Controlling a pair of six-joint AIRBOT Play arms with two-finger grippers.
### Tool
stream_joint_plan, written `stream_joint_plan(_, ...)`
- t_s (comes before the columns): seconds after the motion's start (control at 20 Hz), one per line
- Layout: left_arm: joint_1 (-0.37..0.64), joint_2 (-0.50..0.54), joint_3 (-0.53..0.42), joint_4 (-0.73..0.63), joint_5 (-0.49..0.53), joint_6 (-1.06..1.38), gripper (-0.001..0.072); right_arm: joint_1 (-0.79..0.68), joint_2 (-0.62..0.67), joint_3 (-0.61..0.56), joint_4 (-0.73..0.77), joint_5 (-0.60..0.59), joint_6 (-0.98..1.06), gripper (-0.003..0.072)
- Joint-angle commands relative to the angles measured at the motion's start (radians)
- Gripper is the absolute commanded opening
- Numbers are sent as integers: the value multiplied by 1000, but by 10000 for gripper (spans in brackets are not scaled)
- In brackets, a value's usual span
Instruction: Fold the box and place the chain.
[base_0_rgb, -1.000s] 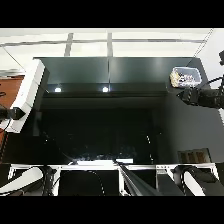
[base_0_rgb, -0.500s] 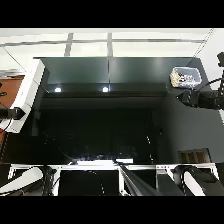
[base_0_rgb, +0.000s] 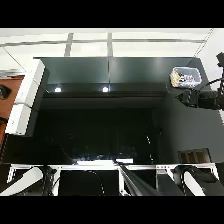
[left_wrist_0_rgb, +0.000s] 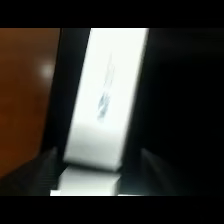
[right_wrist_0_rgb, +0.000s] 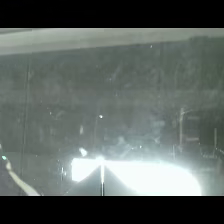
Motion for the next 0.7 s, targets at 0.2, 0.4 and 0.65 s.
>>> stream_joint_plan(0.2,-386,210,-89,-262,87,-3,21,136,-31,-10,-35,-264,-216,15)
stream_joint_plan(0.4,-766,443,-444,-201,625,-2,25,176,-45,-164,-174,-638,-215,14)
stream_joint_plan(0.65,-800,461,-555,-193,650,-3,27,137,-84,-316,-211,-770,-219,16)
